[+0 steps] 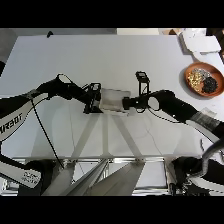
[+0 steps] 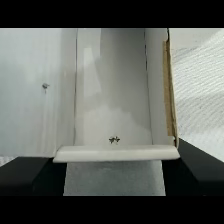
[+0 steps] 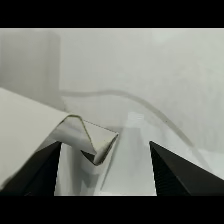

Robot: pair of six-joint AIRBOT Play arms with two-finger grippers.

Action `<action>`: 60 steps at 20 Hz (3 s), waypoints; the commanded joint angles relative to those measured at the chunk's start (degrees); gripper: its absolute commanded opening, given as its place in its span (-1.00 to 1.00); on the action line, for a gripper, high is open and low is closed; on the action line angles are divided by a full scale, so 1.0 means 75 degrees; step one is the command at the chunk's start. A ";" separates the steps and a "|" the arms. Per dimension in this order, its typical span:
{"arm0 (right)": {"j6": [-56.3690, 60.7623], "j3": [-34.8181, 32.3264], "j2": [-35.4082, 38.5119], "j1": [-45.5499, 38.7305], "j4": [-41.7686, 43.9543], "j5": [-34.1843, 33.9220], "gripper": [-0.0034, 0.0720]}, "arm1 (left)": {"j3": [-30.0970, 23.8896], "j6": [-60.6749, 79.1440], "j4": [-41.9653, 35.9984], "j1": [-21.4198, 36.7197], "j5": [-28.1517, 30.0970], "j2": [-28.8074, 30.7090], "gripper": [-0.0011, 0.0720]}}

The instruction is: Fold the box and place the chain.

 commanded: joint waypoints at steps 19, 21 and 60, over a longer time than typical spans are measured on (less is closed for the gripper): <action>0.3483 0.1754 -0.1504 0.0935 -0.2404 0.1792 -0.89 | -0.0003 0.0000 0.0000 0.0006 0.0003 0.0000 -0.27; 0.3480 0.1760 -0.1492 0.0935 -0.2401 0.1781 -0.62 | -0.0003 0.0000 0.0000 0.0006 0.0000 0.0003 -0.27; -0.1352 0.5578 -0.3436 -0.6662 -0.1886 0.2652 0.53 | -0.0003 0.0000 -0.0003 0.0006 0.0003 0.0003 -0.27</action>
